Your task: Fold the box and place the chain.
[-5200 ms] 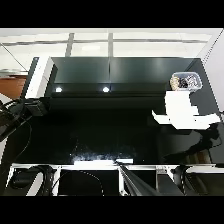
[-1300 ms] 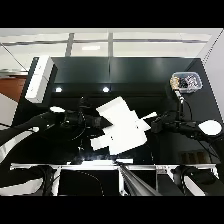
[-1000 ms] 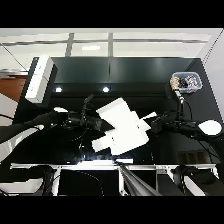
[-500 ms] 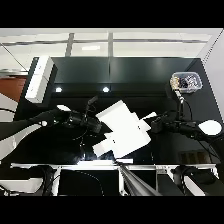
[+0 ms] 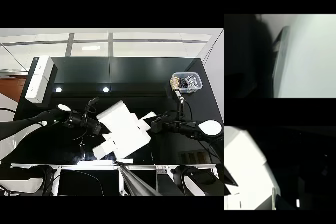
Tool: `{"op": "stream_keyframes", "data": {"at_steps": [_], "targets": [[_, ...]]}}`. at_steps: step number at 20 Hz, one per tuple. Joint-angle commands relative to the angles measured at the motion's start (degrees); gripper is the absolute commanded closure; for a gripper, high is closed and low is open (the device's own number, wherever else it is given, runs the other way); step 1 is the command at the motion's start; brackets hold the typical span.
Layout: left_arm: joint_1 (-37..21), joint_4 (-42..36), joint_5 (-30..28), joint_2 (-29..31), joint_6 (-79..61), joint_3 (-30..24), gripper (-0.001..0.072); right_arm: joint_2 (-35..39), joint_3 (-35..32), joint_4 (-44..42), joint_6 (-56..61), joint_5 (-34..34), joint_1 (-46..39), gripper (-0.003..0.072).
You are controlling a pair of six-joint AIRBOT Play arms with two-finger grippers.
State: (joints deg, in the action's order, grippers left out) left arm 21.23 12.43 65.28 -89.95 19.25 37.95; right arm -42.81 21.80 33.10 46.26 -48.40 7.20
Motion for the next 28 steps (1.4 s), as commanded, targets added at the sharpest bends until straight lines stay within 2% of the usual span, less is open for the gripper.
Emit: {"op": "stream_keyframes", "data": {"at_steps": [1, 3, 4, 5, 6, 9, 11, 14, 16, 17, 19, 23, 26, 28], "targets": [[0.0, 2.7, -0.2, 0.0, 0.2, 0.7, 0.0678, 0.0, 0.0, 0.1, 0.0, -0.2, 0.1, 0.0642], [0.0, 3.3, -0.1, 0.0, 0.2, 2.2, 0.0679, 0.0, 0.0, 0.1, 0.0, -2.6, 0.0, 0.0631], [0.0, 3.7, 0.0, 0.1, 0.2, 3.2, 0.068, 0.0, 0.0, 0.6, 0.0, -4.5, -0.3, 0.043], [0.0, 4.5, 0.2, 0.2, 0.2, 4.7, 0.068, 0.0, 0.4, 2.1, 0.6, -6.3, -0.9, 0.0147], [0.0, 6.1, 0.8, 0.4, 0.2, 6.4, 0.068, 0.0, 1.4, 5.2, 2.2, -7.7, -2.1, -0.0028], [0.6, 12.8, 1.9, 1.4, 0.2, 12.1, 0.0681, 0.0, 7.8, 18.0, 3.7, -12.3, -7.9, -0.0028], [2.4, 18.7, 0.5, 3.3, 0.2, 15.4, 0.0682, 0.0, 12.2, 23.8, 3.6, -12.6, -11.6, -0.0028], [8.7, 31.2, -7.4, 8.8, -0.9, 16.9, 0.0682, 0.0, 14.5, 29.0, 1.3, -7.9, -13.2, -0.0027], [14.2, 41.9, -12.4, 11.2, -1.3, 16.9, 0.0682, 0.0, 14.5, 28.9, 1.3, -6.1, -13.2, -0.002], [16.1, 44.7, -13.0, 11.0, -1.3, 16.9, 0.0682, 0.0, 14.5, 28.1, 1.6, -4.9, -13.2, -0.0021], [18.4, 45.3, -14.6, 10.0, -1.3, 15.9, 0.0682, 0.0, 14.4, 26.0, 1.6, -5.2, -13.1, -0.0021], [20.3, 45.2, -24.2, 9.8, -1.2, 11.8, 0.0681, 0.0, 11.9, 25.0, -10.6, -7.9, -13.0, -0.0022], [20.4, 45.2, -24.6, 9.8, -1.2, 11.3, 0.068, -0.1, 8.5, 18.7, -21.3, -10.8, -13.0, -0.0022], [20.4, 45.2, -24.7, 9.8, -1.2, 11.3, 0.0681, -0.2, 5.7, 15.6, -24.3, -11.5, -12.8, -0.0024]]}}
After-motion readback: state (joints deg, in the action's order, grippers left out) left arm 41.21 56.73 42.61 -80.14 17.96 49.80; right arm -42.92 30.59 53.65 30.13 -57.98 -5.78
